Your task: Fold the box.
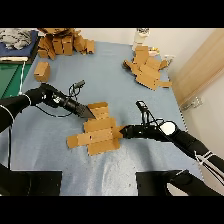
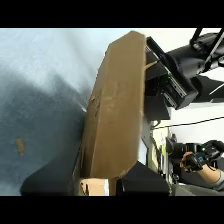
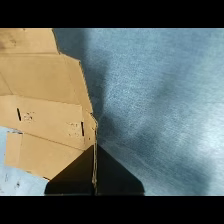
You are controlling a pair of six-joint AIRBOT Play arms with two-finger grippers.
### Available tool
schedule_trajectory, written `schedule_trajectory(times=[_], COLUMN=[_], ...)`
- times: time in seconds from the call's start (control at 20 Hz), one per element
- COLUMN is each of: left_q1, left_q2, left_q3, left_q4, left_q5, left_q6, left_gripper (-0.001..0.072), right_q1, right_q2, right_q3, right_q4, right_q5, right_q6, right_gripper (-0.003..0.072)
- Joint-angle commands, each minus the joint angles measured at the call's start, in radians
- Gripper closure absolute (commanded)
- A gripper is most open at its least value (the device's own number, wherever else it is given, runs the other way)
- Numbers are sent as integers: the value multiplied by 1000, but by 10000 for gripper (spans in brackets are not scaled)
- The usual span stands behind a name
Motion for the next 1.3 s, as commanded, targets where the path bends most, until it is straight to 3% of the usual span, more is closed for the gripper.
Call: schedule_trajectory(times=[0.0, 0.1, 0.15, 0.35, 0.4, 0.45, 0.85, 0.95, 1.0, 1.25], left_q1=[-17, -17, -17, -17, -17, -17, -16, -16, -16, -29], left_q2=[-1, -1, -1, -1, -1, -1, 0, 0, 2, 94], left_q3=[0, 0, 0, 0, 0, 0, 1, 0, 0, -13], left_q4=[1, 1, 1, 1, 1, 1, 1, 1, 2, 13], left_q5=[21, 25, 31, 45, 45, 45, 52, 45, 35, 64], left_q6=[14, 20, 28, 39, 45, 63, 164, 197, 216, 356], left_gripper=[478, 493, 613, 618, 633, 695, 696, 696, 697, 696], right_q1=[1, 1, 1, 1, 1, 1, 1, 0, -1, -63], right_q2=[0, 0, 0, 0, 0, 0, 0, 0, 2, 48], right_q3=[0, 0, 0, 0, 0, 0, 0, 0, 0, 30], right_q4=[1, 1, 1, 1, 1, 1, 10, 20, 20, 23], right_q5=[0, 0, 0, 0, 0, 0, 0, -10, -33, -194], right_q6=[0, 0, 0, 0, 0, 0, 0, 7, 40, 260], right_gripper=[684, 684, 684, 684, 684, 683, 674, 435, 402, 402])
